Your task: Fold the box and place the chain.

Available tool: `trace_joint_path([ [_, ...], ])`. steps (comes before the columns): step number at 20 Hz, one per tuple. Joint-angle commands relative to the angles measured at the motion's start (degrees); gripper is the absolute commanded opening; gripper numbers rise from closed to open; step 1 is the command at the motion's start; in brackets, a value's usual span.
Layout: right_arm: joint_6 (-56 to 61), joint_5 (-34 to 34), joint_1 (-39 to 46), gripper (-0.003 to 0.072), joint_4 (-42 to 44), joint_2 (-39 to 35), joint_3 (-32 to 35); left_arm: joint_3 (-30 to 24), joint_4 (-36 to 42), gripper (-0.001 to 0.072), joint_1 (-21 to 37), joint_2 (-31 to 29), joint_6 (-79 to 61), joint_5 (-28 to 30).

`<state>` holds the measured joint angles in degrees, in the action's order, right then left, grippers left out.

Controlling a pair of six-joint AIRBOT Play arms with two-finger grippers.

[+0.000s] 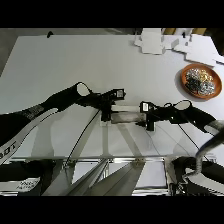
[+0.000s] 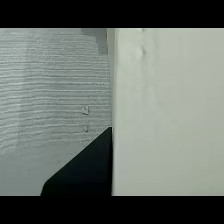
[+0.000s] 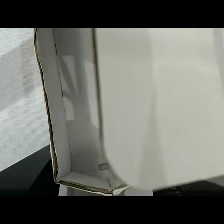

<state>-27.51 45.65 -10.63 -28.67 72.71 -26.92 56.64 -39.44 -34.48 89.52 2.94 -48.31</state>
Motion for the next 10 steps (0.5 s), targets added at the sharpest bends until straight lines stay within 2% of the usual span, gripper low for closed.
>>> trace_joint_path([
  [1, 0.00, 0.00, -0.02, 0.0341, 0.00, 0.02, 0.00, 0.02, 0.00, 0.0158, 0.07, -0.20, 0.02, -1.22],
  [2, 0.02, 0.00, -0.02, 0.0341, 0.02, 0.02, 0.00, 0.02, -0.15, 0.0340, 0.28, -0.48, 0.09, -1.22],
  [3, 0.00, -0.02, -0.02, 0.0341, 0.02, 0.02, 0.00, 0.02, -0.35, 0.0425, 0.57, -1.01, 0.11, -1.29],
  [4, 0.00, 0.00, -0.02, 0.0341, 0.02, 0.02, 0.00, 0.02, -0.92, 0.0456, 0.87, -1.88, 0.11, -1.70],
  [8, 0.00, 0.00, -0.02, 0.0341, 0.02, 0.02, 0.00, 0.02, -7.04, 0.0457, 3.21, -6.86, 3.85, -3.87],
  [10, 0.00, -0.02, -0.02, 0.0341, 0.02, 0.02, 0.00, 0.02, -11.15, 0.0449, 5.70, -9.64, 7.52, -7.61],
])
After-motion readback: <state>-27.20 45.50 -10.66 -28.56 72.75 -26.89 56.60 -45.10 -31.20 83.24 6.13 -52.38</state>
